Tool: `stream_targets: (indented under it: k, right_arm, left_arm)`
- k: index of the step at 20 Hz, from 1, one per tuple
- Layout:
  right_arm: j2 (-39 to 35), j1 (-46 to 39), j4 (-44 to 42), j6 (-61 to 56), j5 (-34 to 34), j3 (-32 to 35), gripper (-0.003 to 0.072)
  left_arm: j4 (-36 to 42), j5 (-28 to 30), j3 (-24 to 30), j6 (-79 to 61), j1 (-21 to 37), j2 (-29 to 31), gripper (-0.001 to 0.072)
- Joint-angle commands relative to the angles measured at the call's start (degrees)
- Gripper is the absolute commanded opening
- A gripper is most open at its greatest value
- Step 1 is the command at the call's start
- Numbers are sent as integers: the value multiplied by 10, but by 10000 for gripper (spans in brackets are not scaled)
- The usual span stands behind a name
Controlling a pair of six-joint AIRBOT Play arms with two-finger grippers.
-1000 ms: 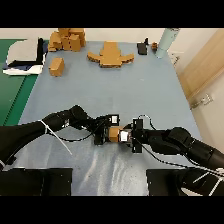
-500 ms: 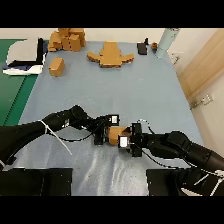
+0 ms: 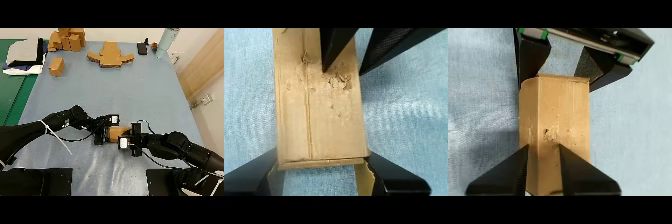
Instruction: Fold the box.
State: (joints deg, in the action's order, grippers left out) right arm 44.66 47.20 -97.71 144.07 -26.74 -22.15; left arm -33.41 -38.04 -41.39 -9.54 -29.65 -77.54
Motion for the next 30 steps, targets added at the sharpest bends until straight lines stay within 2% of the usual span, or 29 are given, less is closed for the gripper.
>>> stream_targets:
  k: [1, 19, 23, 25, 30]
  right_arm:
    - [-1, 1, 5, 0, 0, 0, 210]
    - [-61, 1, 11, 0, 0, 0, 208]
    - [-61, 0, 24, -1, 20, 0, 207]
    - [-59, 0, 26, -1, 23, 0, 155]
    - [-50, 0, 26, -1, 23, 0, 148]
  left_arm:
    - [0, 0, 0, 0, 0, 0, 458]
    - [0, 0, 0, 0, 0, 0, 458]
    - [0, 0, 0, 0, 0, 0, 458]
    - [0, 0, 0, 0, 0, 0, 458]
    - [0, 0, 0, 0, 0, 0, 458]
